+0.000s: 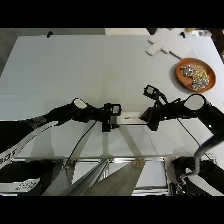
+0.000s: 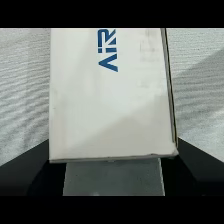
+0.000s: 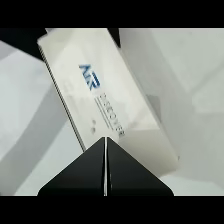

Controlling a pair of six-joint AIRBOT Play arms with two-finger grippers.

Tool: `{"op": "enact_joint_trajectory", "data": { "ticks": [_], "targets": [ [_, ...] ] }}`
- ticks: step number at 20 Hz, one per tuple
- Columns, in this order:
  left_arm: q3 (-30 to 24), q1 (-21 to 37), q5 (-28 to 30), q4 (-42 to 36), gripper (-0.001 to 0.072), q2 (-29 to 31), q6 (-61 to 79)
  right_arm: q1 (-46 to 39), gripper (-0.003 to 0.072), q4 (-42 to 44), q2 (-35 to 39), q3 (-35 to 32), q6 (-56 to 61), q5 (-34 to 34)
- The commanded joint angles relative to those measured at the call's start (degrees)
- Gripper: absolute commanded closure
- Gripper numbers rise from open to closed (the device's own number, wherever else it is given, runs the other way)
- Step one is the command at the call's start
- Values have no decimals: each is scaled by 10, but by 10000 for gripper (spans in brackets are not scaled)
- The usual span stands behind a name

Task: Fold the box and place the chain.

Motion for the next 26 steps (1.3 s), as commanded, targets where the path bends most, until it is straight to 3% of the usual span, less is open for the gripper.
{"op": "enact_joint_trajectory", "data": {
  "ticks": [1, 9, 14, 18, 21, 23, 26],
  "targets": [
    [0, 0, 0, 0, 698, 0, 0, -17, 674, -2, 2, -23, -1, 8],
    [0, 0, 0, 0, 698, 0, 0, -17, 673, -8, 2, -62, 2, -17],
    [0, 0, 0, 0, 698, 0, 0, -17, 673, 0, 10, -51, 23, -11],
    [0, 0, 0, 0, 698, 0, 0, -17, 671, -11, 53, 7, 163, 22],
    [0, 0, 0, 0, 698, 0, 0, -17, 671, -117, 100, 48, 353, 49],
    [0, 0, 0, 0, 698, 0, 0, -17, 672, -229, 129, 52, 448, 112],
    [0, 0, 0, 0, 698, 0, 0, -17, 671, -364, 137, 51, 542, 301]
  ]
}}
